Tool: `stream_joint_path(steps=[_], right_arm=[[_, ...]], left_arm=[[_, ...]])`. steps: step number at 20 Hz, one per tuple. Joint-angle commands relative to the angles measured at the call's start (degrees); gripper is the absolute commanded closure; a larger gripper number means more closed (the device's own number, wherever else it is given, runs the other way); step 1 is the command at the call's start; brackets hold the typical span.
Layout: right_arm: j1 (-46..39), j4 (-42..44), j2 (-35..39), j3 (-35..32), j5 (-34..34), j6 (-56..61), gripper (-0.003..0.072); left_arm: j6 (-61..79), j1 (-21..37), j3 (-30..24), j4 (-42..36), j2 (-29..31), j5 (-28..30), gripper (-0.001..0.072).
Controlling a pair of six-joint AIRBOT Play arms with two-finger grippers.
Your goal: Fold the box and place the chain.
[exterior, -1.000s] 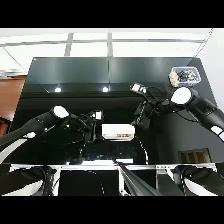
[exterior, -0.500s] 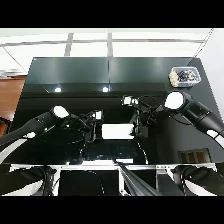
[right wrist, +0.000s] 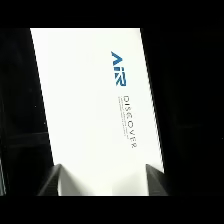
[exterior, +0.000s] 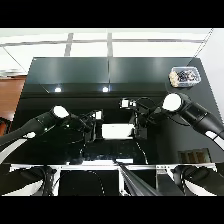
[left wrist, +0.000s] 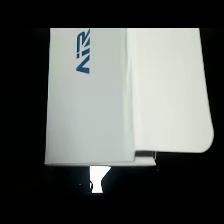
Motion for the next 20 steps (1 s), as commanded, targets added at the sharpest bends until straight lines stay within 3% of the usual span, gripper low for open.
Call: stream_joint_path(steps=[1,2,3,4,12,13,14,15,20], right_arm=[[0.11,-0.04,-0.04,-0.02,-0.28,-0.02,0.0215],[0.09,-0.04,-0.04,-0.02,-0.28,0.0,0.027],[0.09,-0.07,-0.04,-0.02,-0.28,-0.02,0.0396],[0.09,-0.07,-0.04,-0.02,-0.28,-0.02,0.0454],[0.11,0.02,-0.04,0.0,-0.9,0.0,0.0452],[0.11,0.15,-0.04,-0.02,-0.9,0.0,0.0345],[0.11,0.15,-0.04,-0.02,-1.27,0.0,0.0158],[0.11,0.11,-0.04,-0.02,-2.34,0.0,0.0057],[0.11,0.07,-1.03,-0.02,-5.14,-0.09,0.0057]], left_arm=[[0.02,0.0,0.02,0.02,-0.04,-0.11,0.031],[0.02,0.0,0.02,0.02,-0.04,-0.11,0.031],[0.02,0.0,0.02,0.02,-0.04,-0.11,0.031],[0.02,0.0,0.02,0.02,-0.04,-0.11,0.031],[0.02,0.0,0.02,0.02,-0.04,-0.13,0.031],[0.02,0.0,0.02,0.02,-0.04,-0.13,0.031],[0.02,0.0,0.02,0.02,-0.04,-0.15,0.031],[0.02,0.0,0.02,0.02,-0.04,-0.15,0.031],[0.02,0.0,0.02,0.02,-0.04,-0.39,0.031]])
